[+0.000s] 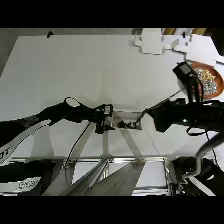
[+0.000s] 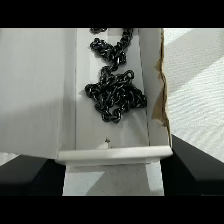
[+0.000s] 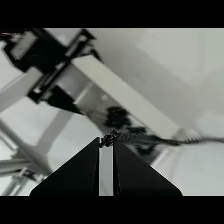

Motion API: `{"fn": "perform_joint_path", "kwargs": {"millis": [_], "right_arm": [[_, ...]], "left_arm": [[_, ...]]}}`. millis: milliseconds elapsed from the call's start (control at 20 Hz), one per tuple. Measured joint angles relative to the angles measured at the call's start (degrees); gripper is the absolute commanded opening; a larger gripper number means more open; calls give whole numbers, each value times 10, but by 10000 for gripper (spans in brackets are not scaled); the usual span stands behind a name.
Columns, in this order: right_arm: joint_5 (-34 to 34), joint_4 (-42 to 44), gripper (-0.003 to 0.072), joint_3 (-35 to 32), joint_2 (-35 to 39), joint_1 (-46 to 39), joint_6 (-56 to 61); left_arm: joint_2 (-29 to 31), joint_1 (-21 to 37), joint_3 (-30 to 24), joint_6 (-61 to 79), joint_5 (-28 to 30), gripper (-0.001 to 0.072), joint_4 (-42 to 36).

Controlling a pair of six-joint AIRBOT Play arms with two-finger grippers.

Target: Fold the box and place the chain.

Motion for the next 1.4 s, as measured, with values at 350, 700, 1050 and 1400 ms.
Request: {"fn": "perform_joint_path", "kwargs": {"millis": [350, 700, 1050, 1400], "right_arm": [[-57, 11, 13, 0, -87, 96, -11], [-66, -58, 201, 5, -160, 105, 2], [-57, -102, 146, 68, -171, -21, -7], [-47, -165, 294, 62, -262, -198, -3]], "left_arm": [[0, 0, 0, 0, 0, 37, 0], [0, 0, 0, 0, 0, 37, 0], [0, 0, 0, 0, 0, 37, 0], [0, 0, 0, 0, 0, 37, 0]]}}
